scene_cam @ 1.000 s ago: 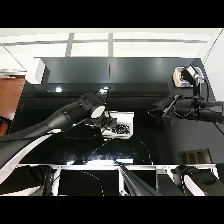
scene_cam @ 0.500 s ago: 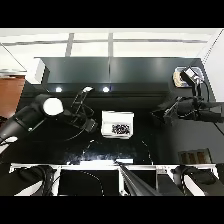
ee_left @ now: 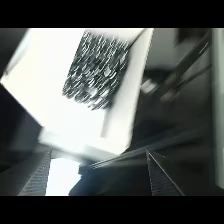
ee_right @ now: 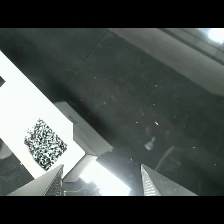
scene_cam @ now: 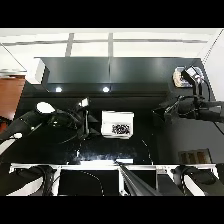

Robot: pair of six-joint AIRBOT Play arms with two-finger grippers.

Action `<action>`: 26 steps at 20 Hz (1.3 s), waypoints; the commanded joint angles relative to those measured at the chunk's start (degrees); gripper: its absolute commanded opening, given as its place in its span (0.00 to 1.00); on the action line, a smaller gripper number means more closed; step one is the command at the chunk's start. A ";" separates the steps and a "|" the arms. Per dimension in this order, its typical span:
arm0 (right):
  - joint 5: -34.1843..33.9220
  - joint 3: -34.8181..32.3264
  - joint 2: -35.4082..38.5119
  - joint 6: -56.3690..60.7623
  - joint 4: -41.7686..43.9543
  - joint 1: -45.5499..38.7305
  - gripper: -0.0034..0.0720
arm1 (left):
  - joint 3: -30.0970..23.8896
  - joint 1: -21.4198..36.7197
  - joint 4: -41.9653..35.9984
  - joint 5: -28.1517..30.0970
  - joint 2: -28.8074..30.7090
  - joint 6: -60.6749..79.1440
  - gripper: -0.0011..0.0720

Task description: Fold the box and place the chain.

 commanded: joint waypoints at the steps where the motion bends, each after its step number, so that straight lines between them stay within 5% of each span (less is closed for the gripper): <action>1: -0.72 -0.02 0.02 1.07 -0.20 -0.02 0.80 | -0.42 -1.46 2.73 9.51 -1.25 11.85 0.98; 7: -4.76 -0.02 0.00 1.92 -0.22 -0.02 0.80 | -0.39 -6.75 9.55 10.95 -2.16 12.22 0.98; 10: -4.61 -0.02 0.00 1.92 -1.86 0.04 0.80 | -0.33 -8.20 9.44 13.81 -2.19 11.54 0.98; 26: -3.98 -0.02 0.00 1.92 -1.86 0.04 0.80 | 2.47 -8.11 4.81 10.27 -6.25 6.54 0.98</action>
